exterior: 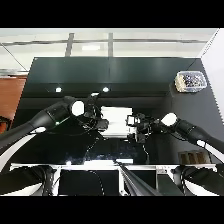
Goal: Fold the box and place the chain.
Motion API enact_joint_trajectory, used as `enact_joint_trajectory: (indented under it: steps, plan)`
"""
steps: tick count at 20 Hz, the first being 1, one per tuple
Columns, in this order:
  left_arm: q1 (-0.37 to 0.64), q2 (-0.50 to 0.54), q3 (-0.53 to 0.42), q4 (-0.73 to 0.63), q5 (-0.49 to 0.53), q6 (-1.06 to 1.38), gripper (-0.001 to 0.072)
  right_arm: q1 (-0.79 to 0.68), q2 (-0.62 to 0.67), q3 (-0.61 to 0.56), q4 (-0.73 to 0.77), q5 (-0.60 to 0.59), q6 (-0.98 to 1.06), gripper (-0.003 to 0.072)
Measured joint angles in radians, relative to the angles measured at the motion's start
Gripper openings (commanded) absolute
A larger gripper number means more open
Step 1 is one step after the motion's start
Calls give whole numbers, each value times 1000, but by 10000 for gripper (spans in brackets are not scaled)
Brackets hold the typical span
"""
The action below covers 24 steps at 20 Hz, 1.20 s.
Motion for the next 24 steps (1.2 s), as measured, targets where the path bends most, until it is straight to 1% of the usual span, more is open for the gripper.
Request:
enact_joint_trajectory:
  steps: [4, 6, 12, 18, 23, 24]
  plan:
    - [-40, -33, 46, 97, -25, -109, 462, 0, -1, 0, 0, -1, 0, 132]
    - [-50, -46, 60, 124, -34, -152, 463, 0, -1, 0, 0, -1, 0, 131]
    - [-74, -61, 73, 150, -66, -241, 462, 0, -1, 0, 0, 1, -2, 131]
    - [-127, -87, 85, 160, -29, -298, 463, 0, -1, 0, 0, 0, 0, 131]
    - [-144, -108, 108, 162, -18, -320, 462, 0, -1, 0, 0, 0, 0, 132]
    - [-146, -110, 110, 163, -18, -325, 410, 0, -1, 0, 0, 0, 0, 132]
